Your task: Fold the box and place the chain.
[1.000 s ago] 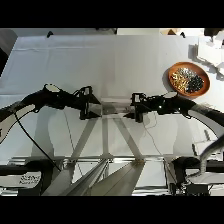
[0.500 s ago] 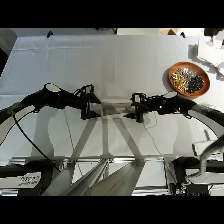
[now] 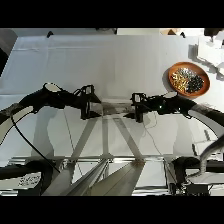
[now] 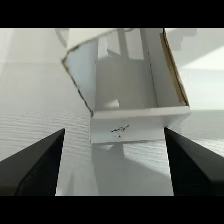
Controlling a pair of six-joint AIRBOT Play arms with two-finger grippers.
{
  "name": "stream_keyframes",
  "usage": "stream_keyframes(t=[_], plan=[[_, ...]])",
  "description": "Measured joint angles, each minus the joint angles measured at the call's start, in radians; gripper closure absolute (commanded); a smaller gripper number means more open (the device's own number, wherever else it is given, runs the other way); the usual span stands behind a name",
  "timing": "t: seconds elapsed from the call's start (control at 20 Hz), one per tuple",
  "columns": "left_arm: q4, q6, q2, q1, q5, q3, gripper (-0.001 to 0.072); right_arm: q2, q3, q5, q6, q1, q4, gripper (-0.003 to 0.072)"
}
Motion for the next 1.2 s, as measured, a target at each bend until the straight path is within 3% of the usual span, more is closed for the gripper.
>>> stream_keyframes(t=[0.6, 0.9, 1.2], plan=[[0.052, -0.002, 0.018, 0.029, -0.028, 0.000, 0.0009, 0.000, 0.000, -0.005, -0.002, 0.000, -0.004, 0.0279], [-0.006, -0.005, 0.019, 0.033, -0.077, 0.000, 0.0009, 0.000, 0.000, -0.003, -0.002, 0.000, -0.005, 0.0279], [-0.020, -0.035, 0.019, 0.013, -0.057, 0.000, 0.0009, 0.000, 0.000, -0.002, -0.002, 0.000, -0.005, 0.0279]])
